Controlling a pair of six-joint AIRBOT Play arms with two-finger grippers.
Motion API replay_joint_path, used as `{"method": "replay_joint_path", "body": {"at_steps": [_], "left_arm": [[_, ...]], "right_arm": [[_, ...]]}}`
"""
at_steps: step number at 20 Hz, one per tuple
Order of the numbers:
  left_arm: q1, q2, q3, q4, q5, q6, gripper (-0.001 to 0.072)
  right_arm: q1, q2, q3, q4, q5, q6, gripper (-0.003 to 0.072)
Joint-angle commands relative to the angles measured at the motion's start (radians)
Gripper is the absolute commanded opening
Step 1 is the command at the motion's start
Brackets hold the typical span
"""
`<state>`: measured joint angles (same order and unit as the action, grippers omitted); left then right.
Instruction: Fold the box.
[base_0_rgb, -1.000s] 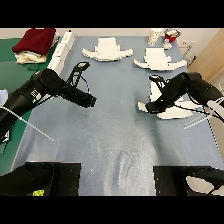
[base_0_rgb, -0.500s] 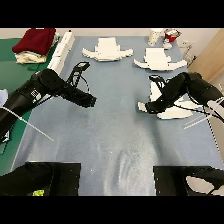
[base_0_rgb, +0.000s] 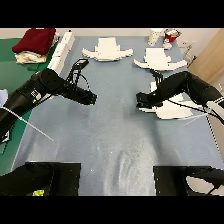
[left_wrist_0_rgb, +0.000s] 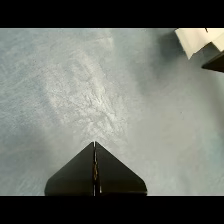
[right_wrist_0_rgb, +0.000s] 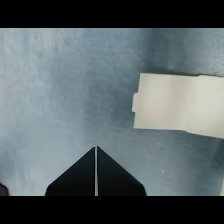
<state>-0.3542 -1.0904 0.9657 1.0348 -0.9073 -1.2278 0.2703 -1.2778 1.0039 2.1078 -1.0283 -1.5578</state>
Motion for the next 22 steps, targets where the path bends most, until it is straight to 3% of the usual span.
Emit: {"method": "replay_joint_path", "body": {"at_steps": [1,3,4,5,7,8,9,10,15,16,19,22], "left_arm": [[-0.001,0.0,0.0,-0.019,0.011,0.0,0.0014],[-0.001,-0.001,0.0,-0.029,0.01,-0.001,0.0014],[-0.001,-0.002,0.0,-0.03,0.004,-0.005,0.0014],[-0.001,-0.002,0.0,-0.03,-0.007,-0.015,0.0015],[-0.001,-0.003,0.0,-0.03,-0.033,-0.049,0.0017],[-0.001,-0.008,0.0,-0.038,-0.043,-0.06,0.0153],[-0.001,-0.015,0.0,-0.051,-0.045,-0.09,0.0498],[-0.001,-0.022,0.0,-0.064,-0.046,-0.137,0.0632],[-0.002,-0.046,0.0,-0.151,-0.065,-0.158,0.0631],[-0.002,-0.046,0.0,-0.158,-0.066,-0.158,0.0631],[-0.002,-0.046,0.0,-0.18,-0.064,-0.158,0.0632],[-0.002,-0.046,0.0,-0.207,-0.065,-0.158,0.0631]], "right_arm": [[0.002,-0.001,0.004,0.012,0.153,0.113,0.0018],[-0.052,-0.001,0.036,-0.042,0.137,0.113,0.0035],[-0.1,-0.001,0.069,-0.063,0.084,0.109,0.0194],[-0.168,-0.001,0.117,-0.107,0.004,0.094,0.0243],[-0.327,-0.003,0.219,-0.266,-0.115,0.082,0.0243],[-0.406,-0.008,0.261,-0.352,-0.138,0.081,0.0243],[-0.491,-0.024,0.301,-0.42,-0.147,0.059,0.0243],[-0.566,-0.05,0.333,-0.44,-0.149,0.018,0.0243],[-0.853,-0.291,0.486,-0.336,-0.211,-0.171,0.0248],[-0.889,-0.346,0.518,-0.282,-0.249,-0.212,0.0331],[-0.952,-0.485,0.584,-0.17,-0.349,-0.307,0.0356],[-0.954,-0.545,0.592,-0.13,-0.385,-0.416,0.0356]]}}
